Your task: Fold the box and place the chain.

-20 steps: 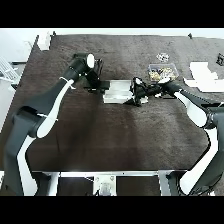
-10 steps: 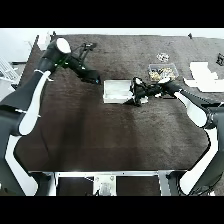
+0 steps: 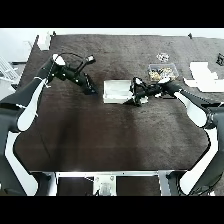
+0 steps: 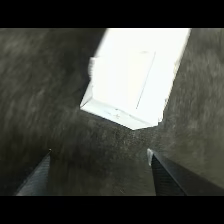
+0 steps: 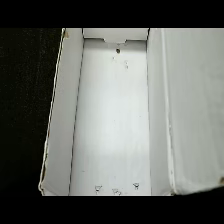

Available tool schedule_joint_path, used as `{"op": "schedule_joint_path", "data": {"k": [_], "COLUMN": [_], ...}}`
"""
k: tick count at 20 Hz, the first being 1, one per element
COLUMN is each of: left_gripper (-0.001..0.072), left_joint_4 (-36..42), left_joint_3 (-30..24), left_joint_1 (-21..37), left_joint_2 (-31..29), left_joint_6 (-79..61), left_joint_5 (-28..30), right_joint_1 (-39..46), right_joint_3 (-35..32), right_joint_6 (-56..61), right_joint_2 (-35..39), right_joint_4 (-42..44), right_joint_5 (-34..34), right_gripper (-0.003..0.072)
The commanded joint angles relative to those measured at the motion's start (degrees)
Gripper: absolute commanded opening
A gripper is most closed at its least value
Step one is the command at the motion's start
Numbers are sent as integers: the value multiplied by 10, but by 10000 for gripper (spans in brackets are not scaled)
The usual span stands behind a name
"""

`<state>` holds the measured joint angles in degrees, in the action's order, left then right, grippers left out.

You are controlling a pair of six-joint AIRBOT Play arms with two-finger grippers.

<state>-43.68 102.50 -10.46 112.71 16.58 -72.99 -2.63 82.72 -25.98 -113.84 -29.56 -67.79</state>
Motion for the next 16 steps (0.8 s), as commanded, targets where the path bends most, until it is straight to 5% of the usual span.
{"op": "schedule_joint_path", "data": {"k": [1,7,16], "left_gripper": [720,720,720], "left_joint_4": [40,137,121], "left_joint_3": [-43,-61,-61], "left_joint_1": [2,2,-4], "left_joint_2": [2,20,20], "left_joint_6": [-168,-342,-306], "left_joint_5": [29,1,37], "right_joint_1": [0,0,0], "right_joint_3": [0,0,0], "right_joint_6": [0,0,0], "right_joint_2": [0,0,0], "right_joint_4": [0,0,0], "right_joint_5": [0,0,0], "right_gripper": [590,590,590]}}
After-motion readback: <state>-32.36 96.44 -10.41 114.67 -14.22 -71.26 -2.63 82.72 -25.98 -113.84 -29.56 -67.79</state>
